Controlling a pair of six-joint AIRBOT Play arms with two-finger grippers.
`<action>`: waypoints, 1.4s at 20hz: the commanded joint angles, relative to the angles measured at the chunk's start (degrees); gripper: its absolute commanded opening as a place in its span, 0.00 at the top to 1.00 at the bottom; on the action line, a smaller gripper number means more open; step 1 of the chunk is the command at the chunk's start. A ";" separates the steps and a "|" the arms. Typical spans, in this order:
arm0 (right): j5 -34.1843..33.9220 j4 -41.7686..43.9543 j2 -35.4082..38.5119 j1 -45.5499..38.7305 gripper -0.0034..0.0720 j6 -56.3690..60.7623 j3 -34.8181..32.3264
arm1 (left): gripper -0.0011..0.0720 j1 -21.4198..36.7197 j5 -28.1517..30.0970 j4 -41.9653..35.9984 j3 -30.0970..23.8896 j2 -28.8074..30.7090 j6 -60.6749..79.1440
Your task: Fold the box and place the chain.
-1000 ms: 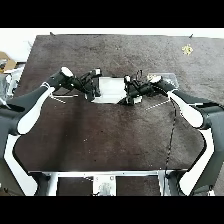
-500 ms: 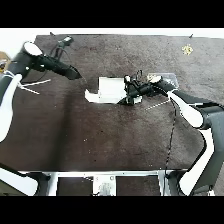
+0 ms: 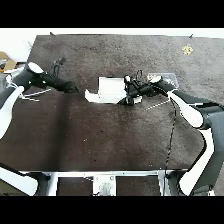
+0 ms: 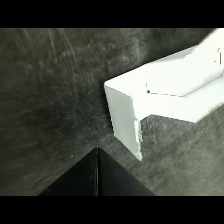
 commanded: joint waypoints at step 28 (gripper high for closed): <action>0.04 0.00 -0.02 0.04 0.39 0.00 0.00 | 0.50 -5.81 -1.62 -18.16 3.74 -8.57 7.93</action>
